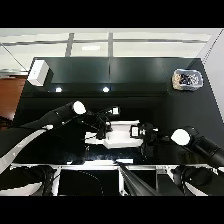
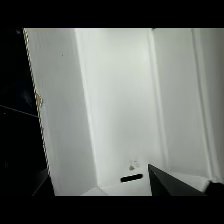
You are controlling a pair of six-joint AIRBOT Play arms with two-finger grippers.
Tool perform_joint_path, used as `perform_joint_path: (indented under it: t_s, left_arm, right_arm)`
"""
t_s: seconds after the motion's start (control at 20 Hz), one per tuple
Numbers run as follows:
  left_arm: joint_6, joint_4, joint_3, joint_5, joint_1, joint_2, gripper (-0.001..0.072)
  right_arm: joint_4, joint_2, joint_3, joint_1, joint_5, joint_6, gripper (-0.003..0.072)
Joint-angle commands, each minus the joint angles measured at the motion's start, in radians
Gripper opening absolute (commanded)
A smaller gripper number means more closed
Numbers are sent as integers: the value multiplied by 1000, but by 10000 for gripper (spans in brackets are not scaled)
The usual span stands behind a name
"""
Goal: Fold the box and place the chain.
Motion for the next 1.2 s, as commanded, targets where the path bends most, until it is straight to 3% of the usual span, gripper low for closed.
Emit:
perform_joint_path:
  t_s: [0.0,0.15,0.7,1.15]
  left_arm:
    - [0,0,0,0,0,-1,25]
    - [0,1,0,0,-5,0,24]
    - [0,1,1,0,-8,0,24]
    - [0,2,2,0,-8,0,24]
  right_arm:
    - [-42,13,56,-29,-8,46,709]
    - [45,13,60,-72,8,57,717]
    - [13,-19,59,-130,-48,58,715]
    - [218,-95,21,-130,18,-225,707]
